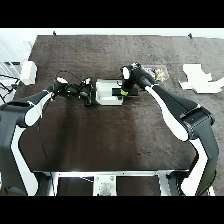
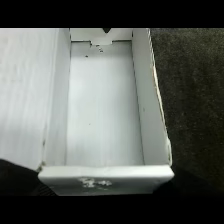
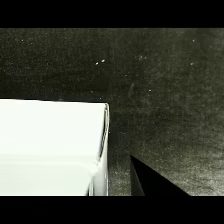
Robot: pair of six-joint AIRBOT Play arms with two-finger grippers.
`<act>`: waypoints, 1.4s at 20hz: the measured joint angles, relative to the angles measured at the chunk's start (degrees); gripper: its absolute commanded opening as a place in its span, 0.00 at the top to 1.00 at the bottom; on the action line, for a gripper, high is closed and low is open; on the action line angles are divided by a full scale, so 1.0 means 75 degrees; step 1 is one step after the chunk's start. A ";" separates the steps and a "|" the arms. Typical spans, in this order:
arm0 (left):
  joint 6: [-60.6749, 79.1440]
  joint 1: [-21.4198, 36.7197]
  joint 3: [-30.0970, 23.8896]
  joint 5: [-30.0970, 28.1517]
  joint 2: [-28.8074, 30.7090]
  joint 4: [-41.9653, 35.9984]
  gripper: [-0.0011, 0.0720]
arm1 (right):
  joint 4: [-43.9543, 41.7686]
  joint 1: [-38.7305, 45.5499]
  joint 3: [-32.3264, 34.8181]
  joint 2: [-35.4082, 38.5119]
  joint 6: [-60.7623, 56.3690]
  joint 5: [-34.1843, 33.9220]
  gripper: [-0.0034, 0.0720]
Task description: Fold the box and place the chain.
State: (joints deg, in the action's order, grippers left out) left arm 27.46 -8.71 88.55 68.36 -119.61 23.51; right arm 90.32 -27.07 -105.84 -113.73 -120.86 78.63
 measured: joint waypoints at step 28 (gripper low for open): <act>0.0000 0.0000 0.0000 0.0000 0.0000 0.0000 0.43 | -0.0251 -0.0166 -0.1008 0.0504 0.0064 0.1145 0.25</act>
